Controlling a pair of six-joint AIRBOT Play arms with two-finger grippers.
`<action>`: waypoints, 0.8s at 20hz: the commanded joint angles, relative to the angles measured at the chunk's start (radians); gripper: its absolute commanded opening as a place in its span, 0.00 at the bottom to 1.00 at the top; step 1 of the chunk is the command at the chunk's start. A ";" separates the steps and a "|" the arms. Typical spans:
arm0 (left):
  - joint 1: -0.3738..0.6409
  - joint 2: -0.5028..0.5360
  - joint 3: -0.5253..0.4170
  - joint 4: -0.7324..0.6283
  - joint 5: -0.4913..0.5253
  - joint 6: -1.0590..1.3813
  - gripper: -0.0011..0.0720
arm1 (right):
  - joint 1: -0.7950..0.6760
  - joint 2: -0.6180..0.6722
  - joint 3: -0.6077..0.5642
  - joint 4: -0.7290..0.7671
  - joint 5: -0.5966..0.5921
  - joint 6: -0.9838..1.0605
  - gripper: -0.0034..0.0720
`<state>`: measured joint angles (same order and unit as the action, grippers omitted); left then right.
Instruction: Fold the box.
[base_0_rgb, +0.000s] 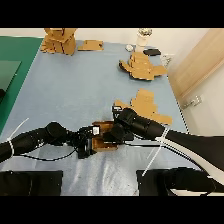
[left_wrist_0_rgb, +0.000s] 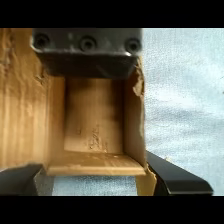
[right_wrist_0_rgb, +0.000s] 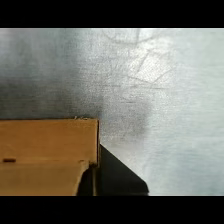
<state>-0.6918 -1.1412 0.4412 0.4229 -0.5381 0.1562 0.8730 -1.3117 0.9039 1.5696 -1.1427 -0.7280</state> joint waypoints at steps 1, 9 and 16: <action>0.000 0.000 0.000 0.000 0.012 0.000 1.00 | 0.020 -0.003 0.000 0.006 0.001 0.016 0.05; -0.001 0.000 0.000 0.003 0.006 0.000 0.72 | 0.026 -0.016 0.000 -0.018 0.001 0.040 0.05; 0.000 0.000 -0.001 0.004 0.005 0.000 0.72 | 0.026 -0.002 0.001 -0.017 -0.002 0.040 0.63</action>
<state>-0.6918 -1.1412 0.4408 0.4252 -0.5304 0.1562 0.8989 -1.3235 0.9039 1.5536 -1.1419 -0.6903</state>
